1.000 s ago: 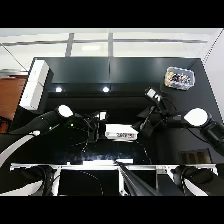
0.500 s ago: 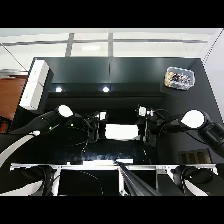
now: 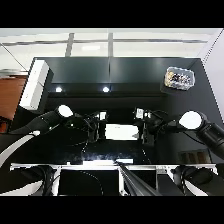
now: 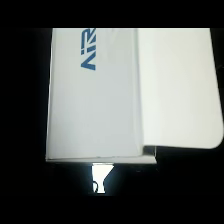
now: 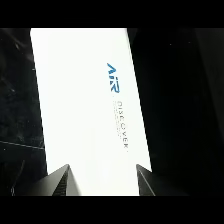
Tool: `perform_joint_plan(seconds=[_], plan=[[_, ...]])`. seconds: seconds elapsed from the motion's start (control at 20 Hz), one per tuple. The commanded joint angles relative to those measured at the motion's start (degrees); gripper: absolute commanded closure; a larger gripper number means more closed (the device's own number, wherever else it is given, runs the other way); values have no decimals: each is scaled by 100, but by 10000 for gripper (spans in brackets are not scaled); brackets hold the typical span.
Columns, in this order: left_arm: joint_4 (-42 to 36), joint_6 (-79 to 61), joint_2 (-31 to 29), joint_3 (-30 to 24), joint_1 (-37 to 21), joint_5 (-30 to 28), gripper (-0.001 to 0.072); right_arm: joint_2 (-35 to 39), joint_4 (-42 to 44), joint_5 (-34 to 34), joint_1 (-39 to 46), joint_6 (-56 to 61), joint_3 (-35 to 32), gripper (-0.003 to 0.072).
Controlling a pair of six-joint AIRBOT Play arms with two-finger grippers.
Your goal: Fold the box and place the chain.
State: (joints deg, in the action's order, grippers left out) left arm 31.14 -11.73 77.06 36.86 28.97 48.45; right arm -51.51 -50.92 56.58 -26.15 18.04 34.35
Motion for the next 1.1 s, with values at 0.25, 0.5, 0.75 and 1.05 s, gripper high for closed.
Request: perform_joint_plan(seconds=[0.25, 0.5, 0.75, 1.05], plan=[[0, -2, 4, 0, 2, 0, 227, -35, -332, -138, -136, 323, -2, 217], [0, -2, 4, 0, 2, 2, 227, -98, -286, -151, -136, 341, -2, 586], [0, -2, 4, 0, 2, 0, 227, -98, -286, -151, -136, 341, -2, 586], [0, -2, 4, 0, 2, 2, 227, -98, -289, -151, -136, 407, -2, 475]])
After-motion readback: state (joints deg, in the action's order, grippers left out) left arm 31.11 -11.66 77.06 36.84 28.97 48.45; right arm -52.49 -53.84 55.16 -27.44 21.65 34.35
